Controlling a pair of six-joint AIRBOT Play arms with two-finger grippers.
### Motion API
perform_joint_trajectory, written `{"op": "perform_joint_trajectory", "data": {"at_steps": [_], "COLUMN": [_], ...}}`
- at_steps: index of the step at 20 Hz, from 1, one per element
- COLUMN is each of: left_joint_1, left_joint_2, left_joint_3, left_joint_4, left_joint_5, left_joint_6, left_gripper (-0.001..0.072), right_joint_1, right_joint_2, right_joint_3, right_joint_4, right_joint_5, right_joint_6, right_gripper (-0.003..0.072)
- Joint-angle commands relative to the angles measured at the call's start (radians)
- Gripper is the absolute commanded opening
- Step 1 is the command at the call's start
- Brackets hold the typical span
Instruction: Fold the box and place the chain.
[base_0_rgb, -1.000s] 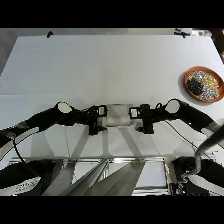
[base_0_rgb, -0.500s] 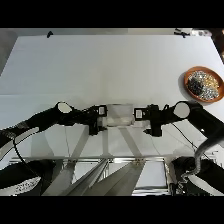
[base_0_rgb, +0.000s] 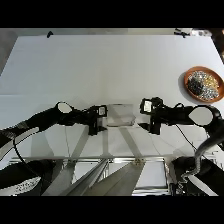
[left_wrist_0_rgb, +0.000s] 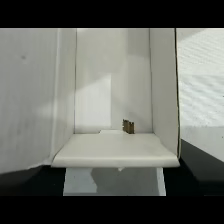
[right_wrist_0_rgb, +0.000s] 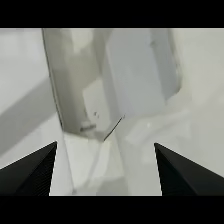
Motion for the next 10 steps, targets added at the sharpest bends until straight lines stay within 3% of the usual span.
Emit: {"op": "perform_joint_trajectory", "data": {"at_steps": [1,8,10], "left_joint_1": [0.0,0.0,0.0], "left_joint_2": [0.001,0.033,0.04], "left_joint_3": [0.0,0.0,0.0], "left_joint_4": [0.057,0.089,0.098], "left_joint_5": [0.002,0.022,0.047], "left_joint_6": [-0.001,-0.019,-0.04], "left_gripper": [0.0272,0.0273,0.0273], "right_joint_1": [0.001,0.001,0.001], "right_joint_2": [0.008,-0.001,-0.018], "right_joint_3": [0.001,0.001,0.001], "right_joint_4": [0.097,0.155,0.174], "right_joint_5": [-0.042,-0.037,-0.012], "right_joint_6": [0.002,-0.005,-0.012], "right_gripper": [0.0652,0.0649,0.0501]}}
